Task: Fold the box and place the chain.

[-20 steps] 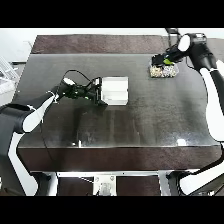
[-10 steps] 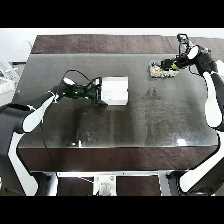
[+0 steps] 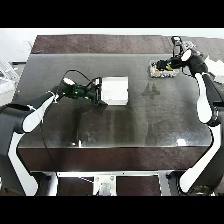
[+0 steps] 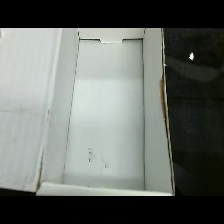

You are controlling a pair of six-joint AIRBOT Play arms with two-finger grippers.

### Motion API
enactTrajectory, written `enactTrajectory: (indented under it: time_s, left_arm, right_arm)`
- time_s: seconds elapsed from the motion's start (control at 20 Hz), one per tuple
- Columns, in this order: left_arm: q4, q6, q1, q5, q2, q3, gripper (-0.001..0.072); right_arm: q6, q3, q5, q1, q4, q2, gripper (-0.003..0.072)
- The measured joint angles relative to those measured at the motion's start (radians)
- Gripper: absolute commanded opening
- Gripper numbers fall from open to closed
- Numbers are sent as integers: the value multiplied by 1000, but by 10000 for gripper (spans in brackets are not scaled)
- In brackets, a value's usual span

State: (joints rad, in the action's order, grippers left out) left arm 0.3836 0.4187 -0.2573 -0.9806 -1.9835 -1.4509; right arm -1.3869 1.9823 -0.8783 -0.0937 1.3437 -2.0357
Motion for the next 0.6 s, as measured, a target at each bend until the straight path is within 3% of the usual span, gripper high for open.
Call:
enactTrajectory:
  time_s: [0.3, 0.6]
  left_arm:
    - [0, 0, 0, 0, 0, 0, 488]
    - [0, 0, 0, 0, 0, 0, 488]
  right_arm:
    - [4, 8, 15, 5, 3, -30, 321]
    - [7, 18, 30, 2, 18, -39, 146]
